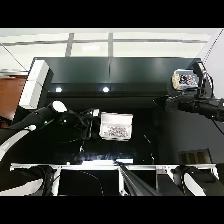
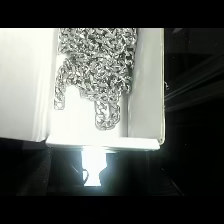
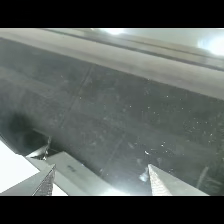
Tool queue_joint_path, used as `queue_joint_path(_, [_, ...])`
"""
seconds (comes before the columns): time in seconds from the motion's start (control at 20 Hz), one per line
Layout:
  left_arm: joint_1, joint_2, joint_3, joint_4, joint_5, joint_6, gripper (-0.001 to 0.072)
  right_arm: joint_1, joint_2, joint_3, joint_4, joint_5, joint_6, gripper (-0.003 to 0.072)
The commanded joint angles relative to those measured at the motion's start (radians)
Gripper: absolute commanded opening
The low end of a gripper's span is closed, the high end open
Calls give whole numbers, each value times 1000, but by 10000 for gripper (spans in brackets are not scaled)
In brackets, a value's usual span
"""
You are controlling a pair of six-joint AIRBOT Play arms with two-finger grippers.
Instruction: Fold the box and place the chain.
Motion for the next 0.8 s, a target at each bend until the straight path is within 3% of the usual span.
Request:
queue_joint_path(0.0, [-19, -5, 6, -51, 26, -11, 707, 0, 1, 0, -16, -5, 0, 663])
queue_joint_path(0.4, [-45, -5, 9, -46, 87, -39, 707, 0, 1, 0, -16, -5, 0, 663])
queue_joint_path(0.75, [-47, -5, 10, -43, 42, 8, 707, 0, 1, 0, -16, -5, 0, 663])
